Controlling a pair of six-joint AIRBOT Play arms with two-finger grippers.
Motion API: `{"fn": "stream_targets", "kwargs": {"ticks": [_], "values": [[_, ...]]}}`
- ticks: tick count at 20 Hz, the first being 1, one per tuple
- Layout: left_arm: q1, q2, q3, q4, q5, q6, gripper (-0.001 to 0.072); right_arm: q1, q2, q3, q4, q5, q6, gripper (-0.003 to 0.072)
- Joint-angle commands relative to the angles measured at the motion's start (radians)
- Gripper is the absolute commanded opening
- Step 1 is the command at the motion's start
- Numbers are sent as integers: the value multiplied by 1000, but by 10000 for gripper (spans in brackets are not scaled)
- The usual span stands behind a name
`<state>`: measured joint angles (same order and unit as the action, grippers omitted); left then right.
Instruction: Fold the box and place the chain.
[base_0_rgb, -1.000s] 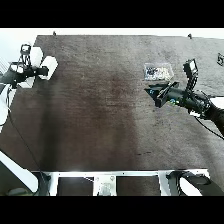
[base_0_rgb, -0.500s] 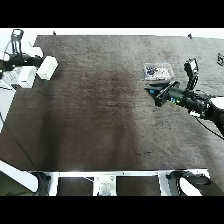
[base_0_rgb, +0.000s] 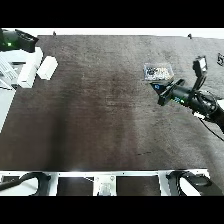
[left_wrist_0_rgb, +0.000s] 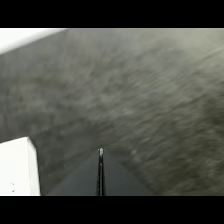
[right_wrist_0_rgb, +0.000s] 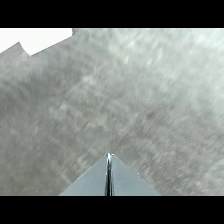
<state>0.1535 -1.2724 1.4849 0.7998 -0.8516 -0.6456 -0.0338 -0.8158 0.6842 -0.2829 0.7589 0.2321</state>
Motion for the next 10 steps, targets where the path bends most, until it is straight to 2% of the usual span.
{"fn": "stream_targets", "kwargs": {"ticks": [1, 5, 8, 10], "values": [[-122, 310, -346, -22, 274, 70, 13, 1, 160, -58, 2, -123, 24, 13], [-291, 603, -826, -30, 621, 79, 13, 0, 379, -224, -36, -303, 26, 13], [-403, 713, -1064, -30, 724, 78, 14, 0, 493, -377, -36, -349, 26, 13], [-470, 729, -1159, -31, 800, 69, 14, 0, 546, -469, -35, -349, 26, 13]]}}
